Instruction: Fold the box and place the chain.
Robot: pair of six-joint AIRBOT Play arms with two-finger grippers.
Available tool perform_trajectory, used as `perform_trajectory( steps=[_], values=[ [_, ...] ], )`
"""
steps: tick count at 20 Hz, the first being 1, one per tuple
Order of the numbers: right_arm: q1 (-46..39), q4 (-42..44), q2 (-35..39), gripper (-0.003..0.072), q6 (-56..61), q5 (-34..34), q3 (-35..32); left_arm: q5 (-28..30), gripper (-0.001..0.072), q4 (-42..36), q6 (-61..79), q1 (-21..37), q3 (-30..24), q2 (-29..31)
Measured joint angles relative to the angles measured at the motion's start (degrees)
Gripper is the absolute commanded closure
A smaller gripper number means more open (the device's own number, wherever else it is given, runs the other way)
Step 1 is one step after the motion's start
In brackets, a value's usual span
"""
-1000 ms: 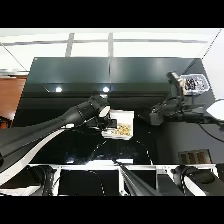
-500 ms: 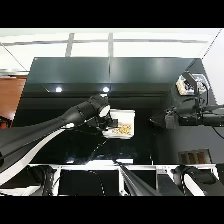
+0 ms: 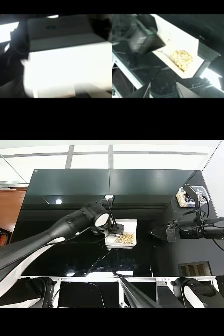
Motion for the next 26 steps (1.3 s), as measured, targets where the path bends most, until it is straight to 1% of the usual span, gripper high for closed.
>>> perform_trajectory(
  steps=[2,4,6,7,9,10,11,12,13,14,16,18,19,23,26],
  values=[
    [0.0,-0.3,0.0,0.0302,0.0,-0.5,0.0,-1.8,0.0076,2.6,3.3,0.0,-0.7,5.3],
    [0.0,-0.4,0.0,0.0302,0.0,-1.1,0.0,-3.2,0.0076,5.3,5.0,1.3,-2.7,11.0],
    [0.0,-0.5,0.0,0.0302,0.0,-1.9,0.0,-3.6,0.0076,7.9,6.0,5.2,-6.8,17.2],
    [0.0,-0.6,0.0,0.0302,0.0,-2.3,0.0,-2.6,0.0076,8.5,6.3,7.7,-9.4,20.0],
    [0.0,-0.7,0.0,0.0302,0.0,-3.1,0.0,3.1,0.0076,7.3,7.1,14.1,-16.2,25.3],
    [0.0,-0.7,0.0,0.0302,0.0,-3.4,0.0,8.0,0.0076,4.3,8.9,17.4,-20.2,27.5],
    [0.0,-0.7,0.0,0.0302,0.0,-3.9,0.0,12.9,0.0076,-1.2,12.4,19.9,-23.9,29.0],
    [0.0,-0.8,0.0,0.0302,0.0,-4.1,0.0,17.2,0.0077,-8.5,18.5,21.9,-27.7,30.0],
    [0.0,-0.9,0.0,0.0302,0.0,-4.5,0.0,21.0,0.0079,-16.2,26.6,23.4,-30.9,30.5],
    [0.0,-1.1,0.0,0.0302,0.0,-4.8,0.0,22.9,0.0093,-22.5,34.5,24.1,-33.3,30.5],
    [0.0,-1.7,0.0,0.0302,0.0,-5.3,0.0,22.8,0.0086,-34.1,54.7,24.5,-36.9,29.3],
    [0.0,-2.4,0.0,0.0302,0.0,-5.5,0.0,21.8,0.0051,-40.7,69.1,23.7,-38.8,27.6],
    [0.0,-2.6,0.0,0.0302,0.0,-5.7,0.0,21.6,-0.0003,-42.9,75.5,23.0,-39.3,26.6],
    [0.0,-3.0,0.0,0.0302,0.0,-6.3,0.0,21.6,0.0001,-46.7,102.8,20.1,-40.1,23.2],
    [0.0,-3.2,0.0,0.0302,0.0,-6.5,0.0,21.0,0.0002,-43.3,115.9,18.8,-38.8,20.6]
  ],
)
